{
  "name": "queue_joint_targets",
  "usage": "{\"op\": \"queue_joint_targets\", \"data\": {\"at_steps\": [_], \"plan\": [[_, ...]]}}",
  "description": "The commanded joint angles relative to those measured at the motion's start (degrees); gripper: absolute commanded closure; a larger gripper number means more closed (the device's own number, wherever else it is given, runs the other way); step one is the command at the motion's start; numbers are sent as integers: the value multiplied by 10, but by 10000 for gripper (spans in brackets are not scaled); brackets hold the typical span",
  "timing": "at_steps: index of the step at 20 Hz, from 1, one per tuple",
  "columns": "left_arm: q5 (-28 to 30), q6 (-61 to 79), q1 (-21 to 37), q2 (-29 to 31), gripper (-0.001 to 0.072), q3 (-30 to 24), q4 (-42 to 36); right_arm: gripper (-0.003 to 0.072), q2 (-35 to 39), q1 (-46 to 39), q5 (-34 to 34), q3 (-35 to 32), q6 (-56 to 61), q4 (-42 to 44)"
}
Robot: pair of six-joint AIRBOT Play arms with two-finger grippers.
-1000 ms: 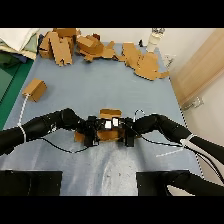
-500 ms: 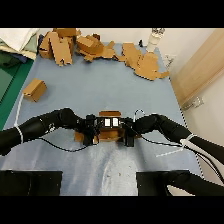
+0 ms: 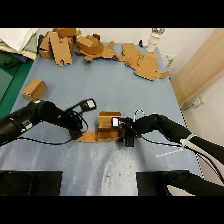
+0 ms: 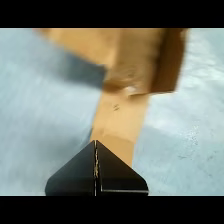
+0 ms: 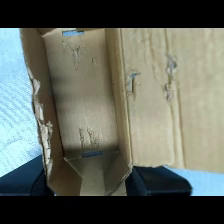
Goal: Fold the box.
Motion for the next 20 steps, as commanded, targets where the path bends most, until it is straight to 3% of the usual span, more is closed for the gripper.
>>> {"op": "queue_joint_targets", "data": {"at_steps": [1,4,8,15,20], "plan": [[-75,-374,45,44,695,0,145,183,0,0,0,0,0,0],[-139,-465,84,42,696,-10,130,183,0,0,0,0,0,0],[-68,-455,86,24,696,-43,7,183,0,0,0,0,0,0],[-18,-475,40,-51,696,-50,-17,183,0,0,0,0,0,0],[43,-458,3,-89,696,-49,-102,183,0,0,0,0,0,0]]}}
